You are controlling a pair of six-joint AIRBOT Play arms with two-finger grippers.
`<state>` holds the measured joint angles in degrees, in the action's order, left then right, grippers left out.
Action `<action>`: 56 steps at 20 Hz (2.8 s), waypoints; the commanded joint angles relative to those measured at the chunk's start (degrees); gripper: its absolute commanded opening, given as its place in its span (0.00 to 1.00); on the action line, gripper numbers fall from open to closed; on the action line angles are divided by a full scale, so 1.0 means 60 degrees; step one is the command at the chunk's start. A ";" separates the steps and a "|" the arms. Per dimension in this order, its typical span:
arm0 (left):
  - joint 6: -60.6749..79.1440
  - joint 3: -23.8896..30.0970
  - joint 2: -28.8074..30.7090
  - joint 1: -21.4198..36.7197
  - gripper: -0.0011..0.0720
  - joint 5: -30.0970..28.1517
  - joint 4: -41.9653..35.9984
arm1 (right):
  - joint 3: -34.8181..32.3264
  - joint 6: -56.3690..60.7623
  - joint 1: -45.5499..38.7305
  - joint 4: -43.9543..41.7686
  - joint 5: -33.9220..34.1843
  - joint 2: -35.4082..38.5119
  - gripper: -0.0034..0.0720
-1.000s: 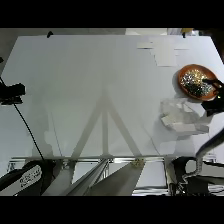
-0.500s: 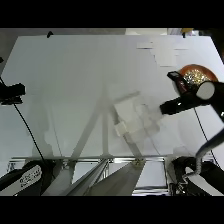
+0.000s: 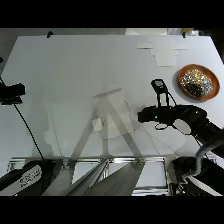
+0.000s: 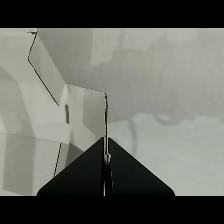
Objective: Fold the box and place the chain.
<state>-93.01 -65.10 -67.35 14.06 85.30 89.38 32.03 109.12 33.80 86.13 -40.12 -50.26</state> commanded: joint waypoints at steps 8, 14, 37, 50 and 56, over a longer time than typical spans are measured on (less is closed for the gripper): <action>0.3177 0.0058 -0.0616 -0.0627 0.02 -0.1596 -0.2794 | -0.0051 0.0554 0.0248 0.0357 0.0146 0.0040 0.07; 0.7158 0.0157 -0.3053 -0.2295 0.55 -0.0958 -0.6244 | -0.0051 0.0557 0.0248 0.0357 0.0146 0.0040 0.07; 1.1606 0.0160 -0.5490 -0.4983 0.44 -0.1162 -0.9260 | -0.0051 0.0557 0.0248 0.0317 0.0076 0.0040 0.07; 1.4039 0.0036 -0.4685 -0.5592 0.01 -0.1698 -0.8244 | 0.0841 0.0066 0.0248 0.0047 0.0215 0.0488 0.53; 1.3999 -0.0044 -0.3457 -0.6768 0.01 -0.2896 -0.5621 | 0.1526 -0.1344 0.0244 0.0568 -0.1355 0.1767 0.52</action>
<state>-9.58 -65.19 -90.76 -23.77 71.83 49.28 39.90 105.08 35.22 87.57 -43.00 -42.76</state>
